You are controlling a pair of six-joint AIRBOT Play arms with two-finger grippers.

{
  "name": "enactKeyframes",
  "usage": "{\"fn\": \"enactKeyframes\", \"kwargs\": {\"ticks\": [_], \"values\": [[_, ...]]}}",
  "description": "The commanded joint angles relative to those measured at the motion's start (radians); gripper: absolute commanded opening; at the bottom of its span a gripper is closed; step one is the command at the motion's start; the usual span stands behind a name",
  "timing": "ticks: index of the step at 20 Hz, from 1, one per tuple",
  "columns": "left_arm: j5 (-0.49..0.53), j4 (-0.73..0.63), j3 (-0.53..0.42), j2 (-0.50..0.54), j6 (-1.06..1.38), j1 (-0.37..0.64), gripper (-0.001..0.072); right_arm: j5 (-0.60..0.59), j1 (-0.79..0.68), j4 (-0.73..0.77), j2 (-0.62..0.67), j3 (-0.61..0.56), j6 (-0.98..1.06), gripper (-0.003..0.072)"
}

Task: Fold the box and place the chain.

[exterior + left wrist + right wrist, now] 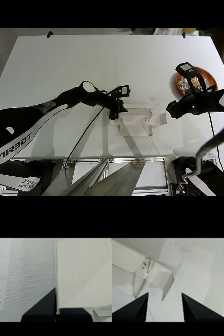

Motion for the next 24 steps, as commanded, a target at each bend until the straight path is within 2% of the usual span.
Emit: {"fn": "enactKeyframes", "kwargs": {"ticks": [1,11,20,22,24], "values": [[0.013,-0.009,0.000,-0.019,0.005,0.000,0.0002,-0.003,0.001,0.000,0.001,0.001,-0.008,0.0465],[0.005,0.068,0.000,-0.026,0.003,0.000,0.0007,-0.002,0.001,0.000,0.000,-0.001,-0.015,0.0465],[-0.003,0.063,0.000,-0.026,0.002,0.000,0.0013,-0.002,0.001,0.011,0.000,-0.001,-0.042,0.0462],[-0.045,0.062,0.000,-0.026,-0.045,0.000,0.0008,-0.001,0.001,0.011,0.000,-0.001,-0.051,0.0462],[-0.034,0.026,0.000,-0.021,-0.050,-0.003,0.0004,0.006,0.001,0.010,0.000,-0.001,-0.069,0.0462]]}}
